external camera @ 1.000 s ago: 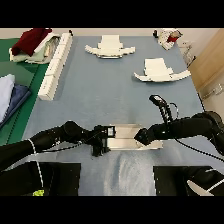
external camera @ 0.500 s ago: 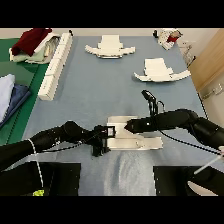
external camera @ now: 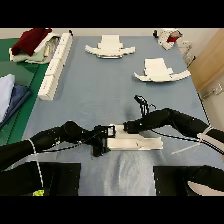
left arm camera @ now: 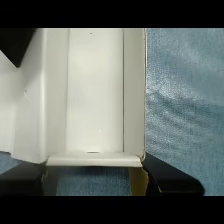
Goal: Fold the box.
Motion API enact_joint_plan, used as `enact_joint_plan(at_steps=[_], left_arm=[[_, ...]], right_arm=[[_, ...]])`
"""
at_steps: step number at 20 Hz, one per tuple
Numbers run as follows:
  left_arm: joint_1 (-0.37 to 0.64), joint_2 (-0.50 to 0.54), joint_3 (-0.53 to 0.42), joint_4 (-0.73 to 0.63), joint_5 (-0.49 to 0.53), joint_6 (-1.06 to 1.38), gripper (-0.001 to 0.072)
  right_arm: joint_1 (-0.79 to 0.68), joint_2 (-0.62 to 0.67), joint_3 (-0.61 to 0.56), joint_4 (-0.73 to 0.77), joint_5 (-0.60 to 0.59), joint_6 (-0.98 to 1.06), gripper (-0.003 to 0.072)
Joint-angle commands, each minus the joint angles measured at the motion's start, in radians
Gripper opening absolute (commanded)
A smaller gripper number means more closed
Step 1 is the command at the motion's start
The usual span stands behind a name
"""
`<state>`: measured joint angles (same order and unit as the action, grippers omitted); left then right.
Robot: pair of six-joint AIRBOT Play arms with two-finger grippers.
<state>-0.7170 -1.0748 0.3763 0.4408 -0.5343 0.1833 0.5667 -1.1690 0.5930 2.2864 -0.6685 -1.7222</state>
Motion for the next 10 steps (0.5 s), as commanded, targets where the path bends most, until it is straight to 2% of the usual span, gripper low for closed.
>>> enact_joint_plan(at_steps=[1, 4, 6, 10], left_arm=[[0.0, 0.0, 0.001, 0.001, 0.001, 0.003, 0.028], [0.0, 0.0, 0.001, 0.001, 0.001, 0.003, 0.0281], [0.0, 0.0, 0.001, 0.001, 0.001, 0.003, 0.028], [0.0, 0.0, 0.001, 0.001, 0.001, 0.003, 0.028]], right_arm=[[0.001, -0.018, 0.002, -0.003, -0.002, -0.041, 0.0057], [0.0, 0.011, 0.021, -0.029, -0.009, -0.069, 0.0057], [-0.002, 0.07, 0.061, -0.129, -0.039, -0.067, 0.0057], [-0.007, 0.24, 0.1, -0.304, -0.174, -0.067, 0.0057]])
